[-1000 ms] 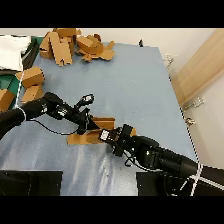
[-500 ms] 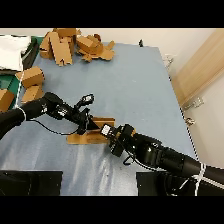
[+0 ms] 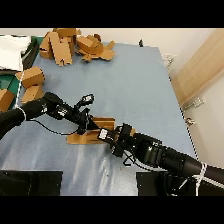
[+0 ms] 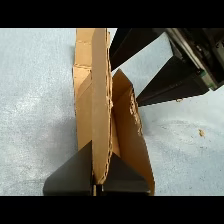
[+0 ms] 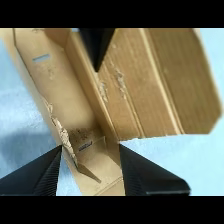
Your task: Fold the box.
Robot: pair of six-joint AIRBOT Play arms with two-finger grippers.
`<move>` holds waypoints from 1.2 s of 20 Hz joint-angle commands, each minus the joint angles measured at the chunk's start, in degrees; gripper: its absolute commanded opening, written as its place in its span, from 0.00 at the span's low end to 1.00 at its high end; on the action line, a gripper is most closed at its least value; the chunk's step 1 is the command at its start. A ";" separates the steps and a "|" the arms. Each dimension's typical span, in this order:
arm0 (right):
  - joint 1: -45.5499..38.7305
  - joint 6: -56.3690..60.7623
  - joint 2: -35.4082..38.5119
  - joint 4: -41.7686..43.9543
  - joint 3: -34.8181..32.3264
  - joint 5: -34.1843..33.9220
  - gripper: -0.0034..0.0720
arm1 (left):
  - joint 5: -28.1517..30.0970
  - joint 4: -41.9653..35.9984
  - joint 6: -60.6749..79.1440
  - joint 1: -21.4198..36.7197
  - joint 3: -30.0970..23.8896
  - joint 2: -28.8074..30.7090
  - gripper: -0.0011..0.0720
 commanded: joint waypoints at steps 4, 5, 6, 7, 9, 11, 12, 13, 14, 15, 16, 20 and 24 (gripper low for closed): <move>-0.02 -6.69 0.76 1.70 0.09 1.18 0.79 | 0.02 -0.02 0.02 0.00 0.04 -0.02 0.04; -0.04 -7.06 1.25 1.68 0.09 1.11 0.79 | 0.04 0.00 0.02 0.00 0.04 -0.02 0.04; -0.17 -7.41 1.92 1.77 0.09 1.09 0.79 | 0.02 0.00 0.02 0.00 0.04 -0.02 0.04; -0.50 -7.72 2.51 2.08 0.09 1.05 0.79 | 0.02 0.00 0.02 0.02 0.04 -0.02 0.04; -2.08 -10.08 3.19 4.50 0.09 0.79 0.79 | 0.00 0.00 0.02 0.00 0.04 -0.02 0.04; -4.74 -17.62 3.26 12.15 0.09 -0.57 0.79 | 0.02 0.00 0.04 0.02 0.04 0.00 0.04; -6.16 -22.51 3.26 16.68 0.09 -1.60 0.79 | 0.02 -0.02 0.04 0.00 0.04 -0.02 0.04; -7.41 -26.53 3.26 19.89 0.09 -2.27 0.79 | 0.02 0.00 0.04 0.02 0.04 -0.02 0.04; -8.63 -29.44 3.23 22.29 0.09 -2.47 0.79 | 0.00 -0.02 0.02 0.00 0.04 -0.02 0.04; -9.70 -31.54 3.23 23.67 0.09 -2.47 0.79 | 0.00 0.00 0.02 0.02 0.04 -0.02 0.04; -10.88 -34.18 3.26 25.11 0.09 -2.47 0.79 | 0.02 0.00 0.02 0.00 0.04 0.00 0.04; -16.24 -49.94 3.23 37.90 0.09 -3.30 0.79 | 0.02 0.00 0.04 0.00 0.04 -0.02 0.04; -21.88 -67.34 3.13 54.36 0.09 -1.42 0.79 | 0.00 0.00 0.02 0.02 0.04 -0.02 0.04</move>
